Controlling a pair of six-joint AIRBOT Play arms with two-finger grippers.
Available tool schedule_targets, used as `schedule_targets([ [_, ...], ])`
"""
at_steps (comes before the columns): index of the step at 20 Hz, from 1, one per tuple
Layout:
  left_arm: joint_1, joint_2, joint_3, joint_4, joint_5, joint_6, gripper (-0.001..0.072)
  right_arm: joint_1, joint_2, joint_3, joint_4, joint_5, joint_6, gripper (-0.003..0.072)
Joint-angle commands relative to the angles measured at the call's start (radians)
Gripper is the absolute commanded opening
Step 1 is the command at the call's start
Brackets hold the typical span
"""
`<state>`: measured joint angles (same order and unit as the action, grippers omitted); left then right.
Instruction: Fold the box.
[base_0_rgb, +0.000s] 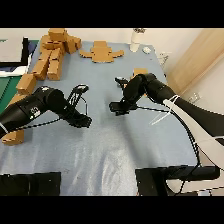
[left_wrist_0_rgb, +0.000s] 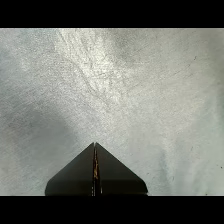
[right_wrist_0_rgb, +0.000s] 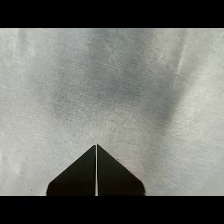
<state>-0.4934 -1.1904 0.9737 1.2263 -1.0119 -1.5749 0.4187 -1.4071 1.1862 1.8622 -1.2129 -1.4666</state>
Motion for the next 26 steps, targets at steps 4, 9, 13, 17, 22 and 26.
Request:
schedule_targets([
  [4, 0.0, 0.001, 0.0, 0.0, -0.001, 0.0, 0.001, 0.001, -0.001, 0.0, 0.005, 0.0, 0.0, 0.0009],
  [9, 0.0, 0.001, 0.0, 0.0, -0.001, 0.0, 0.001, -0.084, -0.003, 0.107, -0.181, -0.014, 0.034, 0.0146],
  [13, 0.0, 0.001, 0.0, 0.0, -0.001, -0.001, 0.0011, -0.379, -0.048, 0.29, -0.319, -0.047, 0.013, 0.0489],
  [17, 0.0, 0.001, 0.0, 0.0, 0.068, -0.001, 0.001, -0.764, -0.189, 0.418, -0.077, 0.0, -0.151, 0.0489],
  [22, 0.0, 0.001, 0.0, 0.0, 0.126, -0.001, 0.0011, -1.012, -0.388, 0.505, 0.261, 0.073, -0.391, 0.0488],
  [26, 0.0, 0.001, 0.0, 0.001, 0.126, 0.005, 0.0011, -1.012, -0.524, 0.602, 0.31, 0.098, -0.484, 0.0488],
])
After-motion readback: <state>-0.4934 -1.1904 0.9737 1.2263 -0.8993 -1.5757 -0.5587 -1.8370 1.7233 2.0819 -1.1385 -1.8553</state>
